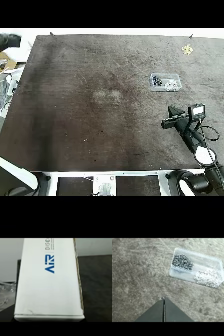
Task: Fold the box and place the chain.
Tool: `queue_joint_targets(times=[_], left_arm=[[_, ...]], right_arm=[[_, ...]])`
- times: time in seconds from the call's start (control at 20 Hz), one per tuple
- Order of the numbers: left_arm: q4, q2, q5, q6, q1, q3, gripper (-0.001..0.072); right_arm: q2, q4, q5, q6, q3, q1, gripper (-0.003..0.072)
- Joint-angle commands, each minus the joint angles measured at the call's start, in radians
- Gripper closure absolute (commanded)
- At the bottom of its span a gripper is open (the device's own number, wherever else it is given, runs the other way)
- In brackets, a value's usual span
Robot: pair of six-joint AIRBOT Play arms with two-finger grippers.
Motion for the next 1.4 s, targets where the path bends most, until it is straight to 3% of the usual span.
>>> queue_joint_targets(times=[0.0,0.1,0.45,1.35], left_arm=[[0.241,-0.072,0.014,-0.187,0.055,-0.003,0.0699],[0.317,-0.106,0.026,-0.201,0.055,-0.013,0.0699],[0.314,-0.233,-0.005,-0.231,0.055,-0.015,0.0699],[0.28,-0.274,-0.061,-0.141,0.055,-0.015,0.0699]], right_arm=[[0.0,0.001,0.005,0.0,0.0,0.0,0.0686],[0.0,0.001,0.005,0.0,0.0,0.0,0.0685],[0.0,0.001,0.005,0.0,-0.002,0.0,0.0685],[0.0,0.009,0.005,0.001,-0.002,0.0,0.0685]])
